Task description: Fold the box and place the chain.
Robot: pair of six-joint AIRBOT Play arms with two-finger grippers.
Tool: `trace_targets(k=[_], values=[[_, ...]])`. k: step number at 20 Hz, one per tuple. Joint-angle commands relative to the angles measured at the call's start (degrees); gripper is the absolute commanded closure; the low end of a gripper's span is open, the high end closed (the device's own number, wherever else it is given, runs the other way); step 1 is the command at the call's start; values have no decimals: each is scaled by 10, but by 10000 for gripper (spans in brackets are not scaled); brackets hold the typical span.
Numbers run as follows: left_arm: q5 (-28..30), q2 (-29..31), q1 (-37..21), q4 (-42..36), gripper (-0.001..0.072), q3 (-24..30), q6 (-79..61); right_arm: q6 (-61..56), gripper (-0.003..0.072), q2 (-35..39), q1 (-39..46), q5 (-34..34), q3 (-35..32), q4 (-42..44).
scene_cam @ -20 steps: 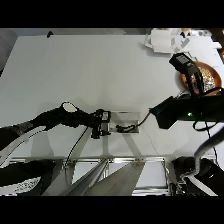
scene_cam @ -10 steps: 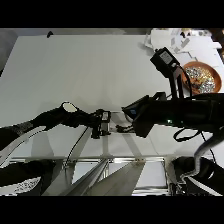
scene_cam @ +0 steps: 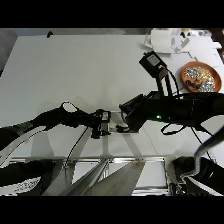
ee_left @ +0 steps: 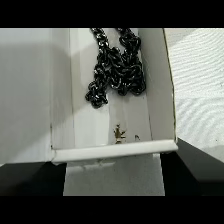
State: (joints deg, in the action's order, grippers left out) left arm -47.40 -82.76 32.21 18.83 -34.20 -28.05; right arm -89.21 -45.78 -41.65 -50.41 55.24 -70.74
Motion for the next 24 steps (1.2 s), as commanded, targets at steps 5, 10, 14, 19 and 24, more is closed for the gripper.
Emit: trace_targets(k=[5, 10, 14, 19, 24], values=[[0, 0, 0, 0, 560, 0, 0, -44, 663, 67, 124, 24, -2, -100], [0, 0, 0, 0, 560, 0, 0, -35, 663, 133, 156, 10, -2, -97], [0, 0, 0, 0, 560, 0, 0, -35, 663, 180, 156, -96, -2, -91], [0, 0, 0, 0, 560, 0, 0, -22, 663, 175, 156, -191, -2, 50], [0, 0, 0, 0, 560, 0, 0, 44, 663, 114, 154, -129, -18, 135]])
